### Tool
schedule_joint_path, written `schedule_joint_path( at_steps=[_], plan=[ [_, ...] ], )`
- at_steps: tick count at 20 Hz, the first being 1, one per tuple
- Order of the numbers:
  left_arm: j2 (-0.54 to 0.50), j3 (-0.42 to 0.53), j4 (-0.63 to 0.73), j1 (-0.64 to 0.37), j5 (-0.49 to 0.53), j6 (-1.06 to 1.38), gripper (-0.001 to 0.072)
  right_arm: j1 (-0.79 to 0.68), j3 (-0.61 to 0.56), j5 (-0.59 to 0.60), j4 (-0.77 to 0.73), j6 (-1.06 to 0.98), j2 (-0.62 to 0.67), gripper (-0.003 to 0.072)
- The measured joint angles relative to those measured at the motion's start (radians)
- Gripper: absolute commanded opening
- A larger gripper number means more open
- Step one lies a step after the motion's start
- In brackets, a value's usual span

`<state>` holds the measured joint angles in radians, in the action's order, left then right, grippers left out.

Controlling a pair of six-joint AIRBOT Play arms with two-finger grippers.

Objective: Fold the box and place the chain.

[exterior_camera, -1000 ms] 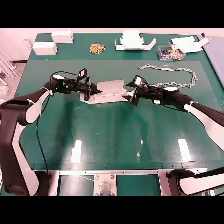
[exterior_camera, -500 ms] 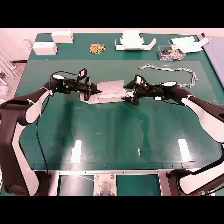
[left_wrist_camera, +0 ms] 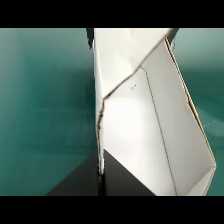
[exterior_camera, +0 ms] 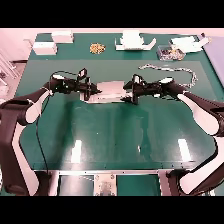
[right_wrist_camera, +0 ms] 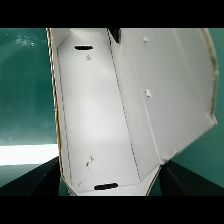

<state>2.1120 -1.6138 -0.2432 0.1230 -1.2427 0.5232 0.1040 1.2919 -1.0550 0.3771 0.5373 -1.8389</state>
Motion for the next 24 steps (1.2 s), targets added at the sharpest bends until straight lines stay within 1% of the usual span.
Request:
schedule_joint_path(
  at_steps=[5,11,17,20,24],
  plan=[
    [0.000,0.000,0.000,0.000,0.000,-0.001,0.0020,0.000,0.048,-0.056,0.051,-0.039,-0.042,0.0693],
    [0.000,0.000,0.000,0.000,0.000,-0.002,0.0020,0.009,0.110,-0.096,0.076,-0.060,-0.089,0.0693],
    [0.000,0.000,0.000,0.000,0.000,-0.002,0.0020,0.023,0.143,-0.113,0.113,-0.080,-0.113,0.0691],
    [0.000,0.000,0.000,0.000,0.000,-0.002,0.0020,0.024,0.150,-0.116,0.122,-0.083,-0.119,0.0660],
    [0.000,0.000,0.000,0.000,0.001,-0.002,0.0020,0.027,0.166,-0.121,0.129,-0.090,-0.132,0.0658]
  ],
)
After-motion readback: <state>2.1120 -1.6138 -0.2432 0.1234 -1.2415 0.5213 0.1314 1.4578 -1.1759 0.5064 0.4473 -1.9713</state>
